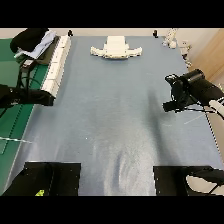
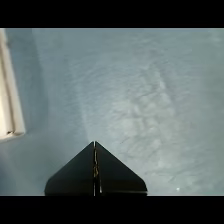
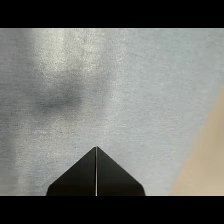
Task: Fold the box.
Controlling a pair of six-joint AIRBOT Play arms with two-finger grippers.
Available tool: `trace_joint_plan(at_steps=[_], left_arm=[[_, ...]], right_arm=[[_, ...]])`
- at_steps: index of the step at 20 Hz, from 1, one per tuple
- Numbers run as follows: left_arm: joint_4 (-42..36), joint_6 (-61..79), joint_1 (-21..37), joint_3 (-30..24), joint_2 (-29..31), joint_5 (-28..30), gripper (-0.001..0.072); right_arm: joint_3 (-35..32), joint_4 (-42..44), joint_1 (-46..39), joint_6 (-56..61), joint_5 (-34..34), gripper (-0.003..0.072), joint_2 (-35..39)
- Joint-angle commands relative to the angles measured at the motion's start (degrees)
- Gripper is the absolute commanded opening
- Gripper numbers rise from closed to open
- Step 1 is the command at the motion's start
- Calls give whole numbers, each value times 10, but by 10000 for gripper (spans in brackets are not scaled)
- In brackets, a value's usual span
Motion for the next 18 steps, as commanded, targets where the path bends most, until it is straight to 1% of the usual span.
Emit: trace_joint_plan(at_steps=[1, 4, 8, 11, 18], left_arm=[[-12, -79, -123, 41, -14, 29, 16], [-12, -125, -187, 69, -66, 30, 16], [-13, -136, -237, 70, -121, 29, 16], [-13, -136, -252, 69, -129, 30, 16], [-13, -136, -252, 69, -129, 30, 16]], right_arm=[[0, 0, 0, 0, 0, 7, 0], [0, 0, 0, 0, 0, 7, 0], [0, 0, 0, 0, 0, 7, 0], [0, 0, 0, 0, 0, 7, 0], [0, 0, 0, 0, 0, 7, 0]])
